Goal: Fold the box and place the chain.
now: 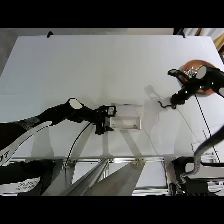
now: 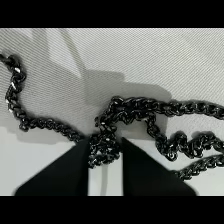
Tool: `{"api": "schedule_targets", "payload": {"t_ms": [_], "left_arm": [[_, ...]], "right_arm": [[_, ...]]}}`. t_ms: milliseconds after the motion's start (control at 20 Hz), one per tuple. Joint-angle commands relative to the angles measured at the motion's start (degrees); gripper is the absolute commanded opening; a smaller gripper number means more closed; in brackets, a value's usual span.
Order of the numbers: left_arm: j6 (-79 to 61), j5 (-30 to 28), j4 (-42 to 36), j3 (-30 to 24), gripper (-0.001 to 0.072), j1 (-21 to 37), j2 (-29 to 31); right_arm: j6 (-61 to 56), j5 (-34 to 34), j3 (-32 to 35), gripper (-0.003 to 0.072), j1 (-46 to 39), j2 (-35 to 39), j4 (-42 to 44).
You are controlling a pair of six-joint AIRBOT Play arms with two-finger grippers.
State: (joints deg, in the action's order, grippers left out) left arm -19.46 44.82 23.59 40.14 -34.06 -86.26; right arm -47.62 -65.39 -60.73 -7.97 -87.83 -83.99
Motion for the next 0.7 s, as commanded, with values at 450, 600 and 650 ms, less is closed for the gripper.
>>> {"api": "schedule_targets", "payload": {"t_ms": [450,600,650], "left_arm": [[-0.02,0.00,0.00,-0.02,0.0253,0.02,0.02],[-0.02,-0.02,0.00,-0.02,0.0253,0.02,0.02],[-0.02,-0.02,0.00,-0.02,0.0253,0.02,0.02]], "right_arm": [[-5.03,-6.27,0.02,0.0007,0.07,2.71,0.87],[-6.16,-8.07,0.02,0.0007,0.04,9.79,4.81],[-6.14,-8.74,0.02,0.0007,0.07,12.70,7.19]]}}
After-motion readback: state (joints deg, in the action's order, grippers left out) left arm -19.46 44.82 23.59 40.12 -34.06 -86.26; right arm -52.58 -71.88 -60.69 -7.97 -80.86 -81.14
